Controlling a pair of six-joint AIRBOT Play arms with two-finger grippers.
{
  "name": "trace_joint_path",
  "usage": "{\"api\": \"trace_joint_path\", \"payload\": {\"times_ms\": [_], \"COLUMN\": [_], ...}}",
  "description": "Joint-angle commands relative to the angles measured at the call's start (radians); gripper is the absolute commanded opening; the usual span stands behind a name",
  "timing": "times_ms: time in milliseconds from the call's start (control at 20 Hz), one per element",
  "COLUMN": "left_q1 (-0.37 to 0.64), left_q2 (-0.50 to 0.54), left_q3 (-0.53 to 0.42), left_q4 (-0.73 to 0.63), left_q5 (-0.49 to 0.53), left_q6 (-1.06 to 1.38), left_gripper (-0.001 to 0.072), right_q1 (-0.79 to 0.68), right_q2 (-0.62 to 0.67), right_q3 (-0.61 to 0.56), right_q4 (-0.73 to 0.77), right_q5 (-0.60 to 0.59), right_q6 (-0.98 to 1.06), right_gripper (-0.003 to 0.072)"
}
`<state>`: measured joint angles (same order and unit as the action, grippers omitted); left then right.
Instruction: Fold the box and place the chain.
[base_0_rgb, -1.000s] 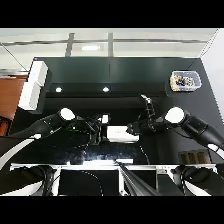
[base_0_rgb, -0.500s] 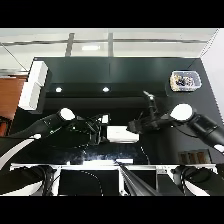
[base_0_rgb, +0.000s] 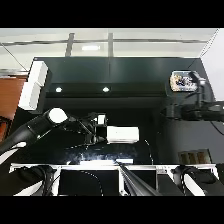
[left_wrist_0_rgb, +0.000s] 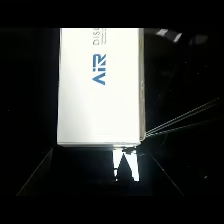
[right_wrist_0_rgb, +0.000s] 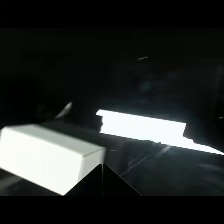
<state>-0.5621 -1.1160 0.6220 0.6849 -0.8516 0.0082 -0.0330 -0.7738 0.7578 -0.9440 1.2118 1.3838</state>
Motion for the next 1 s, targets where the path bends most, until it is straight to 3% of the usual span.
{"api": "trace_joint_path", "payload": {"times_ms": [0, 300, 550, 700, 950], "left_q1": [-0.027, -0.158, -0.229, -0.229, -0.229], "left_q2": [0.057, 0.028, -0.158, -0.255, -0.288], "left_q3": [0.002, 0.025, 0.184, 0.275, 0.295], "left_q4": [0.010, -0.049, -0.050, -0.032, -0.007], "left_q5": [-0.016, 0.121, 0.133, 0.078, -0.032], "left_q6": [-0.066, -0.198, -0.249, -0.302, -0.333], "left_gripper": [0.0715, 0.0710, 0.0710, 0.0710, 0.0710], "right_q1": [-0.098, -0.098, -0.098, -0.098, -0.098], "right_q2": [0.034, 0.034, 0.034, 0.034, 0.034], "right_q3": [0.006, 0.006, 0.006, 0.006, 0.006], "right_q4": [-0.039, -0.041, -0.041, -0.041, -0.041], "right_q5": [0.039, 0.028, 0.008, 0.008, 0.006], "right_q6": [-0.005, -0.008, -0.010, -0.024, -0.054], "right_gripper": [0.0010, 0.0010, 0.0010, 0.0010, 0.0010]}}
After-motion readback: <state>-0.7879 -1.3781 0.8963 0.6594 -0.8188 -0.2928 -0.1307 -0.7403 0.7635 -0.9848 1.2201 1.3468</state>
